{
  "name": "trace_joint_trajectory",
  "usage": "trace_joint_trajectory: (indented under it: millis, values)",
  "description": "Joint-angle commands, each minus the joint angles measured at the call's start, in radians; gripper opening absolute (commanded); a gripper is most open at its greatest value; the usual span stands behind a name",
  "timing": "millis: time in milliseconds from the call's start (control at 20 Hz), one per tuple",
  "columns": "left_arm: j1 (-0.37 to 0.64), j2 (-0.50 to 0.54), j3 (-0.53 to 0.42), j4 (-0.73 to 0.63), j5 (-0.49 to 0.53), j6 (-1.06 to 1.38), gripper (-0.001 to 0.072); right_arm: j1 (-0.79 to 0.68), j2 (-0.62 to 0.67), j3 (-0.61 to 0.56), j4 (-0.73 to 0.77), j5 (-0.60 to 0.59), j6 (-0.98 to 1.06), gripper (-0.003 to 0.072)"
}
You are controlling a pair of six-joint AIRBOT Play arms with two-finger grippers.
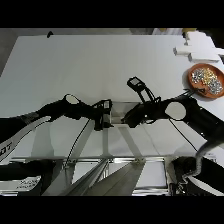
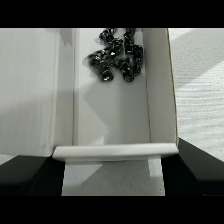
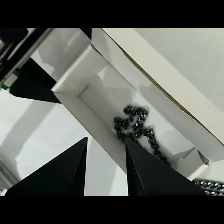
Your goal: Fold the box and place the chain.
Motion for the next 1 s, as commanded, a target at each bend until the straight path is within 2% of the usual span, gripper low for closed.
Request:
trace_joint_trajectory:
  millis: [0, 200, 300, 500, 550, 600, 650, 950]
  values:
    - [0.000, 0.000, 0.000, 0.000, 0.000, 0.000, 0.0204, -0.056, 0.073, 0.051, -0.064, 0.131, 0.014, 0.0260]
    - [0.000, 0.000, 0.000, 0.000, 0.000, 0.000, 0.0204, -0.233, 0.148, 0.067, -0.186, 0.296, 0.073, 0.0011]
    - [0.000, 0.000, 0.000, 0.000, 0.000, 0.000, 0.0204, -0.317, 0.137, 0.066, -0.234, 0.347, 0.108, 0.0011]
    - [0.000, 0.000, 0.000, 0.000, 0.000, 0.000, 0.0204, -0.362, 0.057, 0.019, -0.238, 0.291, 0.169, 0.0012]
    - [0.000, 0.000, 0.000, 0.000, 0.000, 0.000, 0.0204, -0.362, 0.028, -0.002, -0.224, 0.262, 0.170, 0.0040]
    - [0.000, 0.000, 0.000, 0.000, 0.000, 0.000, 0.0204, -0.362, -0.005, -0.021, -0.214, 0.233, 0.175, 0.0173]
    - [0.000, 0.000, 0.000, 0.000, 0.000, 0.000, 0.0204, -0.358, -0.036, -0.034, -0.215, 0.209, 0.198, 0.0238]
    - [0.000, 0.000, 0.000, 0.000, 0.000, 0.000, 0.0204, -0.357, -0.157, -0.037, -0.211, 0.129, 0.222, 0.0237]
